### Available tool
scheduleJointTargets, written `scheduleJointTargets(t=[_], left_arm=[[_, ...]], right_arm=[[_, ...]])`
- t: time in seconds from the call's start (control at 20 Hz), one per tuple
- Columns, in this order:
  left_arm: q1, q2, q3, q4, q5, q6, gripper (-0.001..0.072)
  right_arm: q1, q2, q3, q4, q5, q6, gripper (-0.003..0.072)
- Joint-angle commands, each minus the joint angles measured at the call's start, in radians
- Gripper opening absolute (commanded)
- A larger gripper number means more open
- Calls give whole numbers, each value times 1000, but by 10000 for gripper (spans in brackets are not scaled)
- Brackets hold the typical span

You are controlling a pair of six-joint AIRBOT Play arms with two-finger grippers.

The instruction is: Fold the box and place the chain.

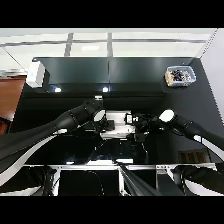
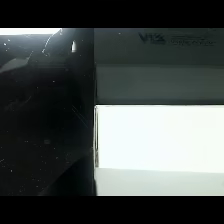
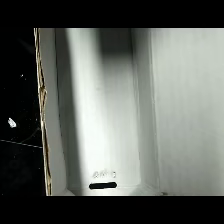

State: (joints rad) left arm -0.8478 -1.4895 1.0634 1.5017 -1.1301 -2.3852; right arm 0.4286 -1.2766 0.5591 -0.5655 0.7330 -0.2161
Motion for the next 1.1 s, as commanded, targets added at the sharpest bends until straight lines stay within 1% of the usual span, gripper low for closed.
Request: scheduleJointTargets(t=[0.0,0.1,0.15,0.2,0.35,0.5,0.65,0.85,1.05], left_arm=[[1,-1,1,0,0,0,21],[1,0,1,0,-2,0,21],[1,0,1,0,-2,0,20],[1,0,1,0,-5,0,21],[1,0,1,1,-5,1,21],[1,0,1,9,-8,2,21],[1,0,1,8,-9,2,21],[10,0,1,11,-3,2,21],[19,0,1,15,-5,11,21]], right_arm=[[0,0,0,0,0,0,169],[0,0,0,5,-4,1,171],[0,0,0,8,-11,7,332],[0,0,0,10,-21,15,720],[0,18,0,-9,-29,29,720],[-1,93,2,-34,-1,29,720],[-1,154,2,-134,7,29,720],[0,164,2,-245,11,27,720],[0,164,2,-255,30,27,720]])
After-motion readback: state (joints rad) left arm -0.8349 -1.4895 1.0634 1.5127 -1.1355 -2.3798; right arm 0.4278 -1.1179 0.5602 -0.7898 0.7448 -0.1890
